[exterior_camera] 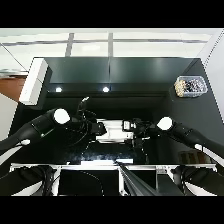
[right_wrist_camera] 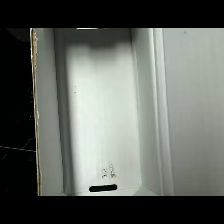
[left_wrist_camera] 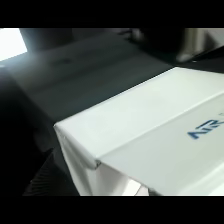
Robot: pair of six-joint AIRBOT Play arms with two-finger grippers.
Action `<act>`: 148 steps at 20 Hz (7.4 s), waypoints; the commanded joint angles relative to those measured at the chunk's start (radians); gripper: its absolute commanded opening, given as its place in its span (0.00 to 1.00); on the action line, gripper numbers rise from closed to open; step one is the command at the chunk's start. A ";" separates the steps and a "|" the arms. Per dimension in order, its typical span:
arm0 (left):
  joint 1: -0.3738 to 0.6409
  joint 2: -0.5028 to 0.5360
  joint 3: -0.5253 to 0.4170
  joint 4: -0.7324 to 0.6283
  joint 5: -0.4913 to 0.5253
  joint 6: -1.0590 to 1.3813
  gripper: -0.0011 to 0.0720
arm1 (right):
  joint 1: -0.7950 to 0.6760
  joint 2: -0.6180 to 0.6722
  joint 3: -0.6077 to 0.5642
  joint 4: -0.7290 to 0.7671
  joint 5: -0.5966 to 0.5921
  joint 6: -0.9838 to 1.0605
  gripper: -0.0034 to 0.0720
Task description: Fold the box and place the chain.
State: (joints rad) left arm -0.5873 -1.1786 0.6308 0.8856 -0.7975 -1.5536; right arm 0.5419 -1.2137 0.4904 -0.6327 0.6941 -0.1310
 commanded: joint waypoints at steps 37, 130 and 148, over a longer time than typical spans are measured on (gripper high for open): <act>-0.297 -0.223 0.306 0.592 -0.227 -0.812 0.22 | 0.001 0.000 -0.001 0.000 0.000 0.000 0.67; -0.299 -0.235 0.327 0.646 -0.285 -0.792 0.05 | -0.736 0.210 -0.046 -0.198 0.419 1.353 0.12; -0.299 -0.235 0.327 0.643 -0.289 -0.792 0.06 | -0.377 -0.020 0.041 0.145 0.531 1.064 0.94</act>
State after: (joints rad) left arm -0.8864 -1.4124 0.9577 1.5291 -1.0855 -2.3459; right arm 0.1123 -1.2320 0.5167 -0.5030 1.2427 0.9134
